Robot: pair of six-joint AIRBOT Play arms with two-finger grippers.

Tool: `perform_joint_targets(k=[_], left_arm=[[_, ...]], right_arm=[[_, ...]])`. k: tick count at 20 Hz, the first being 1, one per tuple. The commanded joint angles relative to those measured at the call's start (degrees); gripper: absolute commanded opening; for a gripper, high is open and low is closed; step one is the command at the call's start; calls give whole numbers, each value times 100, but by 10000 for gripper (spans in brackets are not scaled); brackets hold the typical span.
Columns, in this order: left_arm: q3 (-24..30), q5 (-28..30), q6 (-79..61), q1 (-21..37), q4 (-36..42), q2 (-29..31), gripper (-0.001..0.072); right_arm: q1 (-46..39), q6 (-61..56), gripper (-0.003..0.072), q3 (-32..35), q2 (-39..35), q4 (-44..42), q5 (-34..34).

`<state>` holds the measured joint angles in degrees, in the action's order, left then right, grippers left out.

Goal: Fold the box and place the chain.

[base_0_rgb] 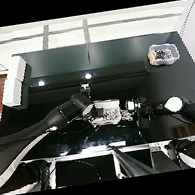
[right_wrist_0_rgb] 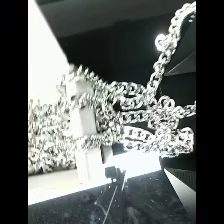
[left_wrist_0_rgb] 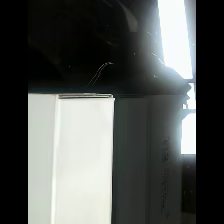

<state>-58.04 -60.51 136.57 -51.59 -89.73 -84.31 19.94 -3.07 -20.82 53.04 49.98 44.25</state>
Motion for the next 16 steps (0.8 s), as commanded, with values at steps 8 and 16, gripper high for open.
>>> perform_joint_targets(k=[8,16], left_arm=[[0,2,-2,0,-2,-4,31],[0,2,-2,0,-2,-4,31]], right_arm=[[17,352,709,7,367,-192,-79],[17,289,707,7,378,-192,-55]])
